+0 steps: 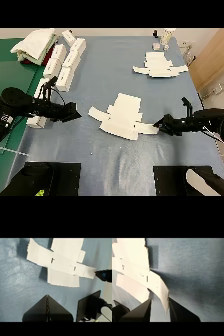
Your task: Fold the box.
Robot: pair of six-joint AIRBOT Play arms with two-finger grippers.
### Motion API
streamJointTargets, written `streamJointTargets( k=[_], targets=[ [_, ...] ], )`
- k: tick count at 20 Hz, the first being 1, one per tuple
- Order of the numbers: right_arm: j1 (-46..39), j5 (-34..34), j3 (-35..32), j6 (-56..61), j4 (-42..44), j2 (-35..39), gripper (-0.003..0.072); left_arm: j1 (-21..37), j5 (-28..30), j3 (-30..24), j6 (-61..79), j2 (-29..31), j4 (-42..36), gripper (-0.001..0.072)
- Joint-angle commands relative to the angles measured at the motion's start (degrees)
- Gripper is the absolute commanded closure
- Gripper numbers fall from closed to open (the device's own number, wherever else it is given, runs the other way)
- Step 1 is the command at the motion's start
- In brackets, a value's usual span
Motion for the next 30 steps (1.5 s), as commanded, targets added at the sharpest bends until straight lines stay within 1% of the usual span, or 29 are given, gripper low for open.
streamJointTargets(
  k=[1, 8, 10, 13, 16, 17, 21, 22, 23, 24, 25, 26, 28, 30],
  targets=[
    [0.7, 1.8, -1.9, 0.9, 0.0, 1.2, 0.0347, 0.3, -0.6, 0.0, 0.7, 0.0, 0.0, 0.0695],
    [0.9, 0.7, -1.9, 1.0, 1.7, -0.4, 0.0351, 0.3, -0.6, 0.0, 0.7, 0.0, 0.0, 0.0695],
    [3.0, 1.3, -1.9, 1.0, 1.7, -1.4, 0.0351, 0.3, -0.7, 0.0, 0.7, 0.0, 0.0, 0.0695],
    [7.8, 7.0, -1.9, 3.1, 2.1, -3.5, 0.0351, 0.3, -0.6, 0.0, 0.7, 0.0, 0.0, 0.0695],
    [11.9, 11.2, -1.6, 3.6, 3.3, -5.2, 0.0354, 0.3, -0.6, 0.0, 0.7, 0.0, 0.0, 0.0695],
    [13.2, 12.0, -1.0, 3.6, 3.3, -5.8, 0.0385, 0.3, -0.6, 0.0, 0.7, 0.0, 0.0, 0.0694],
    [16.8, 13.8, 3.5, 3.6, 3.5, -8.5, 0.0385, 0.3, -0.7, 0.0, 0.7, 0.0, 0.0, 0.0695],
    [17.2, 13.6, 4.9, 3.6, 3.4, -9.2, 0.0402, 0.3, -0.6, 0.0, 0.7, 0.0, 0.0, 0.0694],
    [17.5, 13.5, 5.7, 3.6, 3.4, -9.5, 0.0458, 0.3, -0.6, 0.0, 0.7, 0.0, 0.0, 0.0695],
    [17.9, 13.5, 6.1, 3.6, 3.4, -9.4, 0.0545, 0.3, -0.6, 0.0, 0.7, 0.0, 0.0, 0.0695],
    [18.4, 13.0, 6.4, 3.4, 3.3, -9.4, 0.0578, 0.3, -0.6, 0.0, 0.7, 0.0, 0.0, 0.0695],
    [18.9, 12.5, 6.4, 2.6, 3.3, -9.4, 0.0687, 0.3, -0.6, 0.0, 0.7, 0.0, 0.0, 0.0695],
    [20.2, 10.1, 6.3, -1.7, 3.1, -9.3, 0.0687, 0.3, 0.2, 0.0, 0.7, 0.0, 0.0, 0.0695],
    [21.4, 7.4, 5.1, -5.3, 1.8, -8.0, 0.0687, 0.3, 2.6, 0.0, 0.6, 0.0, -0.1, 0.0695]
  ],
)
